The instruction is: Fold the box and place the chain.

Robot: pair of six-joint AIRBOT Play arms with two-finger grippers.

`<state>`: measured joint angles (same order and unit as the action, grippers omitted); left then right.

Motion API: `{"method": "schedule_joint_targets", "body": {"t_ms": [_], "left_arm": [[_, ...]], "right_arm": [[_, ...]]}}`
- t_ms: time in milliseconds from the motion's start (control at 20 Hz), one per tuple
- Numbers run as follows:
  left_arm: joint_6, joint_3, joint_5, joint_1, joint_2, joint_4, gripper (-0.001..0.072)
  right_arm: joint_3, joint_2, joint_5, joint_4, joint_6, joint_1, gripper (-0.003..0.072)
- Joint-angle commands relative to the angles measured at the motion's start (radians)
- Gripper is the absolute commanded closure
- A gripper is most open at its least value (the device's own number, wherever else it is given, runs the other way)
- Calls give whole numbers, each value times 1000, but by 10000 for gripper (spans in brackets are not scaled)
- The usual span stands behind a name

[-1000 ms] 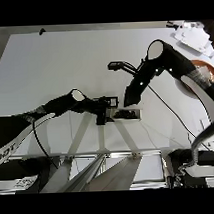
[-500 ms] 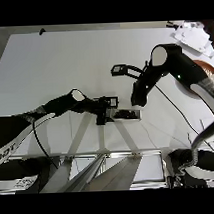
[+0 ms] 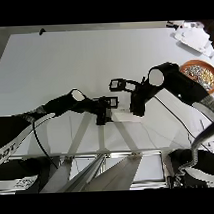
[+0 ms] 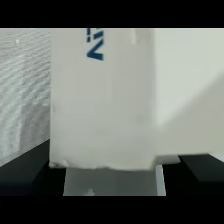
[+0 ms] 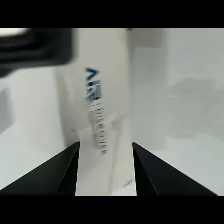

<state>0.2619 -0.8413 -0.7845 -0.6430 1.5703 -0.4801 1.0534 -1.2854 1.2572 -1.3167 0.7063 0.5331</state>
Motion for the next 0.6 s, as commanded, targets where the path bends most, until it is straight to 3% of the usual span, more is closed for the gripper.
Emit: {"method": "schedule_joint_targets", "body": {"t_ms": [0,500,550], "left_arm": [[0,0,2,0,-1,0,456],[1,0,2,0,-1,0,456],[1,0,2,0,-1,0,456]], "right_arm": [[-13,21,-54,-27,4,6,376],[-43,64,50,7,-6,62,383],[-61,66,35,6,2,64,320]]}}
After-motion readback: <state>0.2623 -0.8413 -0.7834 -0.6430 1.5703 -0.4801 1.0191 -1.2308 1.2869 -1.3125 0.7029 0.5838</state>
